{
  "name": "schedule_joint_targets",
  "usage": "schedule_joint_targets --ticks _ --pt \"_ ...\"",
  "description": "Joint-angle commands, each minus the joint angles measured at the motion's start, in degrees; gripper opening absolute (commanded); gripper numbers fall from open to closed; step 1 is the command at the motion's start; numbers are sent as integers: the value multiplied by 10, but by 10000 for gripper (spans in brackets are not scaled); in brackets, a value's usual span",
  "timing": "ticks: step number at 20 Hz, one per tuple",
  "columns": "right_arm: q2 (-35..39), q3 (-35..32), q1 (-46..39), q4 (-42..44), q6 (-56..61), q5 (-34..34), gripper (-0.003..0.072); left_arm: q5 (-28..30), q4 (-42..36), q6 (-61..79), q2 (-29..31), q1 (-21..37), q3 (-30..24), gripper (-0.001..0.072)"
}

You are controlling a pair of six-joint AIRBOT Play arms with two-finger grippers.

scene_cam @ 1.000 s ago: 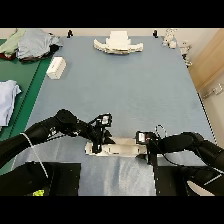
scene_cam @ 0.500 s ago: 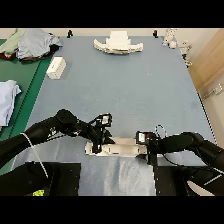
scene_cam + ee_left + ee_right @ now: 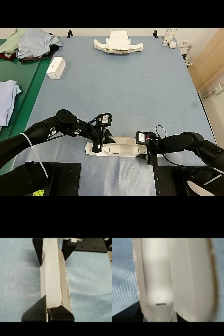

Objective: Fold the box.

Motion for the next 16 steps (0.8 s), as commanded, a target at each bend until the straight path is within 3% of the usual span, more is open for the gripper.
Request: schedule_joint_targets --ticks 1,2,6,7,8,12,13,15,16 --pt "0 0 0 1 0 0 467 0 -2 0 1 1 0 289" --pt "0 0 0 1 0 0 467 0 -2 0 1 1 0 351" --pt "0 0 0 0 0 0 468 5 20 -31 13 2 0 378" --pt "0 0 0 0 0 0 468 15 48 -76 27 4 0 539" --pt "0 0 0 0 0 0 467 20 83 -149 47 12 0 656" --pt "0 0 0 0 0 0 467 -42 193 -408 162 61 12 657" --pt "0 0 0 0 0 0 467 -70 217 -465 191 66 12 552" --pt "0 0 0 0 0 0 468 -141 251 -528 230 64 12 62" --pt "0 0 0 0 0 0 468 -172 248 -543 238 64 12 11"
